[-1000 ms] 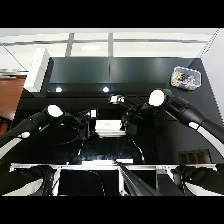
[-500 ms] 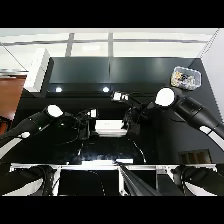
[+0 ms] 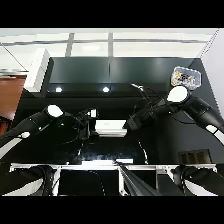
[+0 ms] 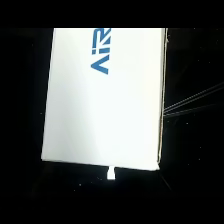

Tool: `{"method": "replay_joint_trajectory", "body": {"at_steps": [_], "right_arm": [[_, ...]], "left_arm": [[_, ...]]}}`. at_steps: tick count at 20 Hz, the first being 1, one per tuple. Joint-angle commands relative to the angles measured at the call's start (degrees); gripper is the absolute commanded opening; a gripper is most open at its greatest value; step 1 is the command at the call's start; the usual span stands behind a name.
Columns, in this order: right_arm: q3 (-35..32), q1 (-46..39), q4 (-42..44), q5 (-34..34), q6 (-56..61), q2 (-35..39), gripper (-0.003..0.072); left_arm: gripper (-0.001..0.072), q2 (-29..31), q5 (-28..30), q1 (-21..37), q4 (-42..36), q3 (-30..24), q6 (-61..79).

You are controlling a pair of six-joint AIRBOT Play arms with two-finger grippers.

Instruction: Fold the box and place the chain.

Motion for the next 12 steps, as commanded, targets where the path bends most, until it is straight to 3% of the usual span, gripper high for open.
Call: {"method": "replay_joint_trajectory", "body": {"at_steps": [1,6,12], "right_arm": [[-1.9,1.5,13.6,-9.4,2.4,-2.0,0.0012],[-1.9,5.3,13.7,-11.6,3.3,-9.5,0.0012],[-2.4,5.3,13.2,-11.5,3.6,-12.0,0.0012]], "left_arm": [[0.04,0.0,0.0,0.0,0.0,0.0,0.0],[0.04,0.0,0.0,0.0,0.0,0.0,0.0],[0.04,0.0,0.0,0.0,0.0,0.0,0.0]]}}
